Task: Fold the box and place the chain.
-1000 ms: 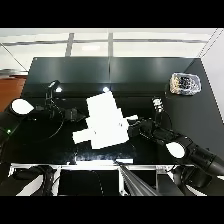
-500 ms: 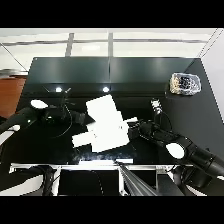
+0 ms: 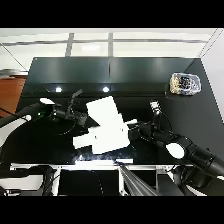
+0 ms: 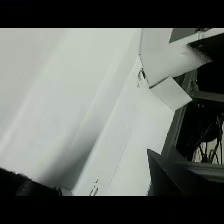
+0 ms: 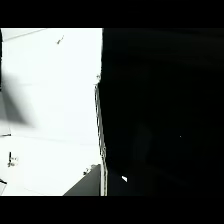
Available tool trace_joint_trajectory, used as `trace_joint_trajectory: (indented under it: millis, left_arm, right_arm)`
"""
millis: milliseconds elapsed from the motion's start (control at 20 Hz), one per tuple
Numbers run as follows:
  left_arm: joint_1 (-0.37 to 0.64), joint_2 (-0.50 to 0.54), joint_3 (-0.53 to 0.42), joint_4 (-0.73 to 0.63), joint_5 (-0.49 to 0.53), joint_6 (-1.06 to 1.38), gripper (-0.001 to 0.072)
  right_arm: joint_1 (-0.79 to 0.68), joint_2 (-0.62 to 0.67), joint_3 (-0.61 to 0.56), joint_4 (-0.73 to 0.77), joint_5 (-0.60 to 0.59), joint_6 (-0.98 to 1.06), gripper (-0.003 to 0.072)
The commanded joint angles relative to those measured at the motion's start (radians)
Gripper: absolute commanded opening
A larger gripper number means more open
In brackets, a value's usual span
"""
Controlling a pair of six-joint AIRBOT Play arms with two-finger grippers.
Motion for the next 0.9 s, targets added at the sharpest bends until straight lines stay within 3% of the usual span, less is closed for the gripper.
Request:
trace_joint_trajectory:
  millis: [0,50,100,200,700,750,800,850]
  left_arm:
    - [-0.005,-0.039,0.059,0.133,-0.121,0.028,0.0563]
    - [-0.005,-0.04,0.069,0.171,-0.135,0.028,0.0487]
    - [-0.005,-0.04,0.074,0.19,-0.137,0.028,0.0475]
    - [-0.005,-0.04,0.075,0.189,-0.124,0.042,0.0365]
    - [-0.048,-0.04,0.076,0.181,-0.064,0.068,0.0346]
    - [-0.056,-0.04,0.076,0.182,-0.052,0.065,0.0275]
    - [-0.063,-0.04,0.076,0.183,-0.046,0.066,0.015]
    - [-0.068,-0.04,0.076,0.184,-0.04,0.065,0.0105]
  right_arm:
    - [0.0,0.001,0.0,0.0,0.004,0.002,0.0022]
    - [0.0,0.001,0.0,0.0,0.004,0.002,0.0022]
    - [0.0,0.001,0.0,0.0,0.004,0.002,0.0022]
    - [0.0,0.001,0.0,0.0,0.004,0.002,0.0022]
    - [0.0,0.001,0.0,0.0,0.004,0.002,0.0023]
    - [0.0,0.001,0.0,0.0,0.004,0.002,0.0022]
    - [0.0,0.001,0.0,0.0,0.004,0.002,0.0022]
    - [0.0,0.001,0.0,0.0,0.004,0.002,0.0022]
